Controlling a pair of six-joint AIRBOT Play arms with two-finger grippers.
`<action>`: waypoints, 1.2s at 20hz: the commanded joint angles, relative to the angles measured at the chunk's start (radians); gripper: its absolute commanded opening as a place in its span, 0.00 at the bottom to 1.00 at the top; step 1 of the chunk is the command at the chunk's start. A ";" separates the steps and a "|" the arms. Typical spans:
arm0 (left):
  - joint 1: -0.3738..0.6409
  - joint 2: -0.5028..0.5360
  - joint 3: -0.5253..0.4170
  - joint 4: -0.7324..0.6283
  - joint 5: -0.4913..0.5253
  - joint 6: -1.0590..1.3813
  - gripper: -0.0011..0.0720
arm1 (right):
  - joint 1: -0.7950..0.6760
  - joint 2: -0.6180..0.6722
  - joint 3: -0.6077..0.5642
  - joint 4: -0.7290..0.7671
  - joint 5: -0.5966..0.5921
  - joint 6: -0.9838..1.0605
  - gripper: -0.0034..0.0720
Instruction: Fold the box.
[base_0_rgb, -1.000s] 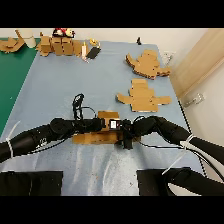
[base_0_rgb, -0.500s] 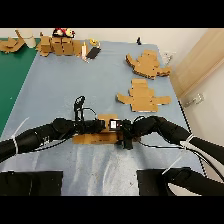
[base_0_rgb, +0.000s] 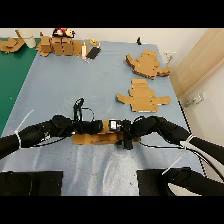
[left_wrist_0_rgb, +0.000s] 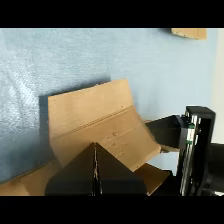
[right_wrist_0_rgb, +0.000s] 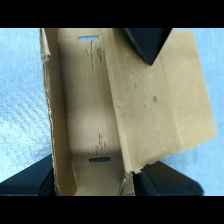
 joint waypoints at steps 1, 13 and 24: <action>0.051 0.012 0.023 -0.002 -0.020 0.059 0.03 | 0.001 0.000 0.000 -0.001 0.000 0.002 0.63; 0.213 0.158 0.068 0.289 -0.268 0.366 0.03 | 0.001 0.000 0.000 -0.001 0.000 0.002 0.63; -0.075 0.345 -0.069 0.825 -0.341 0.491 0.97 | 0.000 0.000 0.000 -0.001 0.000 0.002 0.63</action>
